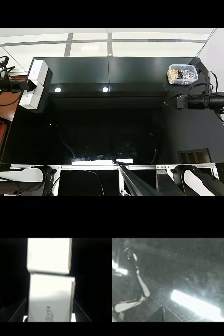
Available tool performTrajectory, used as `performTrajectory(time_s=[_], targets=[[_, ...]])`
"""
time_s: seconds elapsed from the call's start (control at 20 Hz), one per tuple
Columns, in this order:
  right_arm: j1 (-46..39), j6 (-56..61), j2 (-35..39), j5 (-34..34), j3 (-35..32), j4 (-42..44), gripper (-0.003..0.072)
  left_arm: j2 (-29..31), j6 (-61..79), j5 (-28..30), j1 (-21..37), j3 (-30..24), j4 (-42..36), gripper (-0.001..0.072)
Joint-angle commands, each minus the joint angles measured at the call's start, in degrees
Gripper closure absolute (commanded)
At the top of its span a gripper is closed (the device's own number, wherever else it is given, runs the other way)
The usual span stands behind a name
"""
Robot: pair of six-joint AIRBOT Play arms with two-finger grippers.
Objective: Fold the box and place the chain.
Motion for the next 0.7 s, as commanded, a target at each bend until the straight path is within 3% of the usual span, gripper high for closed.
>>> performTrajectory(time_s=[0.0,0.1,0.15,0.2,0.25,0.4,0.55,0.65], targets=[[0.0,0.1,0.0,1.7,0.0,0.0,0.0677,2.2,-5.5,-3.5,-0.2,5.6,2.8,-0.0007],[0.0,0.1,0.0,2.3,0.0,0.0,0.0677,5.7,-12.6,-9.0,-0.2,9.4,3.1,-0.0001],[0.0,0.1,0.0,2.2,0.0,0.0,0.0677,7.8,-17.4,-12.1,-0.2,10.7,3.0,0.0099],[0.0,0.1,0.0,1.9,0.0,0.0,0.0677,9.9,-21.1,-15.8,-0.3,11.0,1.8,0.051],[0.1,0.1,0.0,1.3,0.0,0.0,0.0677,12.4,-19.6,-19.2,-0.7,10.3,-2.5,0.0686],[3.5,0.1,0.0,-3.9,-0.8,0.0,0.0677,22.9,-8.6,-18.7,-5.6,-0.6,-15.8,0.0687],[10.5,-0.1,0.0,-15.4,-3.7,-0.2,0.0677,38.0,-3.7,-5.8,-14.3,-20.2,-17.1,0.0686],[15.3,-0.8,0.0,-27.8,-6.6,-4.2,0.0677,47.1,-3.8,4.7,-17.9,-33.6,-16.9,0.0686]])
